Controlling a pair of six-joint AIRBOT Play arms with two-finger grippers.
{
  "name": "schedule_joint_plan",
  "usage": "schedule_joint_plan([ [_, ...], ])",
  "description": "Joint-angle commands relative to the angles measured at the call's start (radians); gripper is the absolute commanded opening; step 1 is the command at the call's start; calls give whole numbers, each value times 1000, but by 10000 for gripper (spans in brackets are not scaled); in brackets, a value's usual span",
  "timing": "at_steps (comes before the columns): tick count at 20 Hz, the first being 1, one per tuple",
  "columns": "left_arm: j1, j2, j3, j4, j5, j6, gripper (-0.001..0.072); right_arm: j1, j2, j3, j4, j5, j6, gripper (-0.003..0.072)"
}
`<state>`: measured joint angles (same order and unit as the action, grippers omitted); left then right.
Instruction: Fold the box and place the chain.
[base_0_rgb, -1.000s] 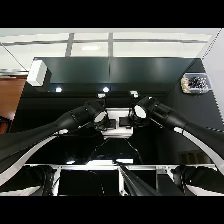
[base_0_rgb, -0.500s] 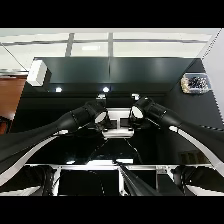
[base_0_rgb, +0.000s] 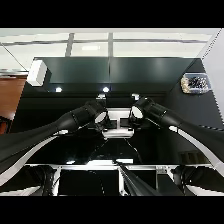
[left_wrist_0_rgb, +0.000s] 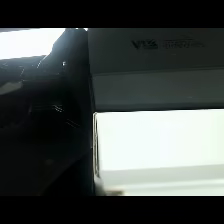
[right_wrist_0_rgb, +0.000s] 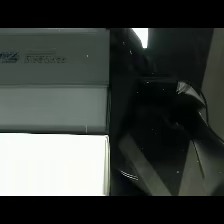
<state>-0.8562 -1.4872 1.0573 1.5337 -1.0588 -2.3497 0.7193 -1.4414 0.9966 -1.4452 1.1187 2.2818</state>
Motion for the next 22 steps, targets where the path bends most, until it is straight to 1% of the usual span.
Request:
schedule_joint_plan([
  [1, 0, 0, 0, -2, 2, 1, 25, -1, 10, 0, -12, 0, -1, 318],
  [4, 0, 0, 0, -2, 2, 1, 25, -3, 69, 0, -22, 1, -28, 318],
  [6, 0, 0, 0, -1, 3, 1, 25, -3, 158, 1, -27, 1, -78, 319],
  [8, 0, 0, 0, -1, 3, 1, 24, -24, 277, 1, -77, 13, -111, 318],
  [9, 0, 0, 0, -1, 3, 1, 24, -43, 335, 1, -133, 37, -117, 318],
  [10, 0, 0, 0, -1, 2, 1, 25, -69, 397, 0, -233, 66, -117, 319],
  [11, 0, 0, 0, -1, 2, 1, 24, -98, 444, 0, -362, 89, -117, 319],
  [12, 0, 0, 0, -1, 2, 1, 25, -139, 477, -1, -529, 106, -117, 319],
  [13, 0, 0, 0, -1, 2, 1, 25, -193, 487, -3, -660, 108, -119, 319],
  [14, 0, 0, 0, -1, 2, 1, 24, -274, 483, -9, -753, 73, -128, 467],
  [15, 0, 0, 0, -2, 3, 1, 25, -368, 479, -23, -770, -23, -166, 714],
  [16, 0, 0, 0, -1, 3, 1, 25, -475, 467, -34, -738, -146, -206, 718],
  [17, 0, 0, 0, -1, 3, 1, 25, -596, 439, -35, -669, -272, -222, 718],
  [18, 0, 0, 0, -1, 3, 1, 25, -700, 406, -32, -585, -380, -235, 718],
  [19, 0, 0, 0, -1, 3, 1, 25, -798, 355, -20, -497, -463, -238, 717],
  [20, 0, 0, 0, -1, 3, 1, 25, -870, 293, 10, -429, -489, -257, 717],
  [22, 0, 0, 0, -1, 3, 1, 24, -976, 126, 129, -288, -432, -359, 717],
])
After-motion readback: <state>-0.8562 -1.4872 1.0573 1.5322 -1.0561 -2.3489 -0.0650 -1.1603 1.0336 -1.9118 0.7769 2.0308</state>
